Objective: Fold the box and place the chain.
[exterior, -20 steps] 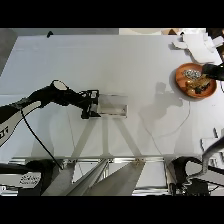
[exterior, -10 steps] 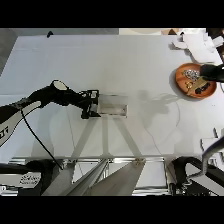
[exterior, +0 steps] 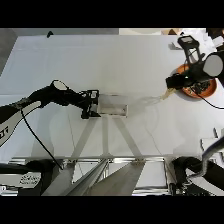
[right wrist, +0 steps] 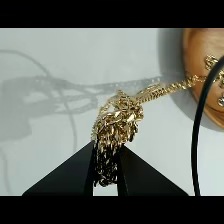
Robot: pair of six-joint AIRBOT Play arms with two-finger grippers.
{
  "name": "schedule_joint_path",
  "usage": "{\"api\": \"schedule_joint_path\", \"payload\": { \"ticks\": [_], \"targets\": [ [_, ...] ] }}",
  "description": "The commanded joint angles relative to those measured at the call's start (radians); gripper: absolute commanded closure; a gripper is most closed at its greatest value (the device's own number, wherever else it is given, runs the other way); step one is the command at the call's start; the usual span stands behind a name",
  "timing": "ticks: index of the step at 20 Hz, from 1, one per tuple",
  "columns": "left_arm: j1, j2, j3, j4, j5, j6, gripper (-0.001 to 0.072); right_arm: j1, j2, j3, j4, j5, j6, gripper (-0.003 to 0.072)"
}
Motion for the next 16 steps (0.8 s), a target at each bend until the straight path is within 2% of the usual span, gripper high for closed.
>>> {"api": "schedule_joint_path", "payload": {
  "ticks": [1,16],
  "targets": [
    [0.000,0.000,0.001,0.000,0.000,0.000,0.0369,0.130,0.001,-0.003,-0.003,-0.011,0.022,0.0683],
    [0.000,0.000,0.001,0.000,0.000,0.000,0.0369,0.466,0.000,-0.003,0.023,-0.063,0.105,0.0682]
  ]
}}
